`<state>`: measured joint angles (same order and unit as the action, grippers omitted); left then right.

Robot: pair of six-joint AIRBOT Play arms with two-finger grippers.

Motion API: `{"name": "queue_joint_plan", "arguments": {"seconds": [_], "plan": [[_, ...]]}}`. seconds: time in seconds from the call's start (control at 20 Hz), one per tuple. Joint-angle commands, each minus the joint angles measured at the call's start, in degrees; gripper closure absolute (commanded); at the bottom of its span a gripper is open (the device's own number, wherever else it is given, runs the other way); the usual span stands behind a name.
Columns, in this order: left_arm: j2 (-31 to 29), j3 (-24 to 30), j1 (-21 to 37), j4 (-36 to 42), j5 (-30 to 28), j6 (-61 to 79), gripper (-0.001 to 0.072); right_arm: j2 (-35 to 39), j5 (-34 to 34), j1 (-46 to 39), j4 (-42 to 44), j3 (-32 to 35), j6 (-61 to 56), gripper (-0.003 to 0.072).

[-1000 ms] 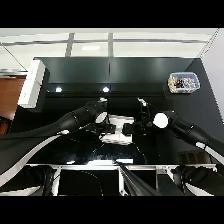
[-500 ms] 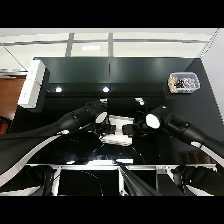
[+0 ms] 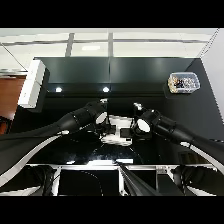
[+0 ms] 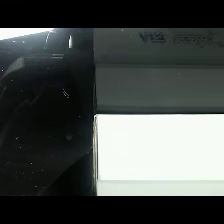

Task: Fold the box and place the chain.

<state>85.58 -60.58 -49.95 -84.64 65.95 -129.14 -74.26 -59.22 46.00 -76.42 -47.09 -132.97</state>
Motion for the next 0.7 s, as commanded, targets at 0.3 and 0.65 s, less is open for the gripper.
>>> {"name": "queue_joint_plan", "arguments": {"seconds": [0.3, 0.65], "plan": [[0.00, -0.02, 0.07, -0.13, -0.37, 0.09, 0.0680, -2.14, 2.21, 0.20, -0.13, -2.27, -1.81, 0.0674], [0.00, -0.02, 0.07, -0.13, -0.70, 0.09, 0.0680, -2.25, 1.22, 0.20, -0.13, -2.82, -1.77, 0.0576]]}}
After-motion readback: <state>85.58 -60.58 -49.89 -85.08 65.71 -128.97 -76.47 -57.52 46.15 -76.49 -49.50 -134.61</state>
